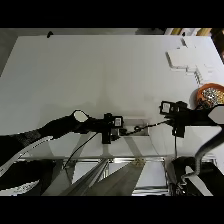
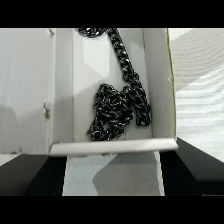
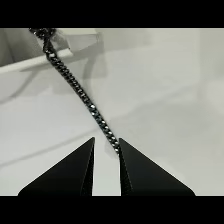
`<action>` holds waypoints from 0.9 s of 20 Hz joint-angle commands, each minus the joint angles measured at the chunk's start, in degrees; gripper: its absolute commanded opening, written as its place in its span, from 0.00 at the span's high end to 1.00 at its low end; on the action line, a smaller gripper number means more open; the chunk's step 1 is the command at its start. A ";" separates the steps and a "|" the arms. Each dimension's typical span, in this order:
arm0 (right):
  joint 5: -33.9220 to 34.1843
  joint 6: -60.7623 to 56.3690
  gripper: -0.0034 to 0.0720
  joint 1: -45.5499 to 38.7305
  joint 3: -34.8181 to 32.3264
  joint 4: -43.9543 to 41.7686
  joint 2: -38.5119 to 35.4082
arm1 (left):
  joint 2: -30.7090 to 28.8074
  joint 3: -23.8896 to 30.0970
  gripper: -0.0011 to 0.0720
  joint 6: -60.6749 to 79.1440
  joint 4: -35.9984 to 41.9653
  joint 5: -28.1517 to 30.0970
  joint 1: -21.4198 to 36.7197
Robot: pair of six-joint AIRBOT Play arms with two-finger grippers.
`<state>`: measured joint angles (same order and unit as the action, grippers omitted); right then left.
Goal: Fold the box and place the chain.
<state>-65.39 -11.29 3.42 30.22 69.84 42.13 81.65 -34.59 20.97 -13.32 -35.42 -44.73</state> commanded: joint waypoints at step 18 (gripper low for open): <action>15.28 17.44 0.85 0.79 -5.49 0.85 18.78 | -0.02 0.00 0.51 0.00 0.00 0.02 0.00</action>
<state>-52.03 4.89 4.14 24.82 70.63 59.42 81.65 -34.59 20.97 -13.32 -35.42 -44.73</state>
